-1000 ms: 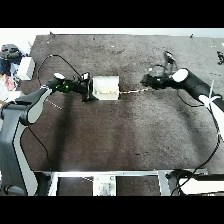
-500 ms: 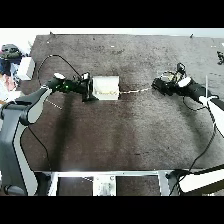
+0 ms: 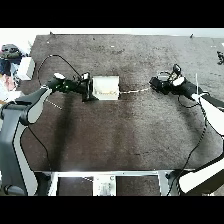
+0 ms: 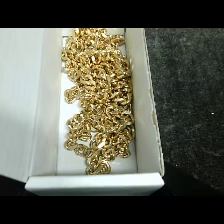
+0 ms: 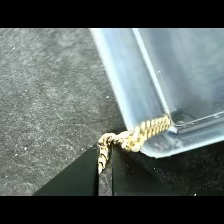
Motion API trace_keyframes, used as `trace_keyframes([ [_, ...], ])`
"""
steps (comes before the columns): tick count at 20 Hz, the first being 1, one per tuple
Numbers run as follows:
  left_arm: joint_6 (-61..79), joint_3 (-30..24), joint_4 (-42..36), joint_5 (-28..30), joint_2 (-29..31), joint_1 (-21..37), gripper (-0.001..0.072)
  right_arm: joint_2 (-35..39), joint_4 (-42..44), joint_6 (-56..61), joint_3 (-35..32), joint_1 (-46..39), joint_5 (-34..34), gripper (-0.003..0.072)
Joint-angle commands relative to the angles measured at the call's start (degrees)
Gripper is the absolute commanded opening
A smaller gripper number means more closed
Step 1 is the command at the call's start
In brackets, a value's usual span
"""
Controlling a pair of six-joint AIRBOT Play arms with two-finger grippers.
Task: Fold the box and place the chain.
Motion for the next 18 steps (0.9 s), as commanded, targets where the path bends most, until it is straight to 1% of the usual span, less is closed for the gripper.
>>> trace_keyframes([
  [1,0.00,0.02,0.02,0.00,-0.02,0.00,0.0288,-0.17,-0.13,-0.33,0.44,0.44,0.46,0.0028],
  [2,0.00,0.02,0.02,0.00,-0.02,0.00,0.0288,0.39,-0.22,-0.39,0.44,0.68,1.03,0.0011],
  [6,0.00,0.02,0.02,0.00,-0.02,0.00,0.0288,5.97,-0.15,-2.49,0.44,3.43,4.35,0.0011],
  [9,0.00,0.02,0.02,0.00,-0.02,0.00,0.0288,13.77,-0.13,-5.68,0.44,7.93,8.92,0.0011],
  [11,0.00,0.02,0.02,0.00,-0.02,0.00,0.0288,19.23,-0.22,-6.25,0.44,11.67,10.43,0.0011],
  [14,0.00,0.02,0.02,0.00,-0.02,0.00,0.0288,26.16,-0.17,-6.62,0.44,17.25,9.29,0.0011],
  [16,0.00,0.02,0.02,0.00,-0.02,0.00,0.0288,29.18,-0.15,-6.62,0.46,20.59,6.71,0.0011],
  [18,0.00,0.02,0.02,0.00,-0.02,0.00,0.0287,30.64,0.28,-6.60,0.46,23.98,3.23,0.0011],
])
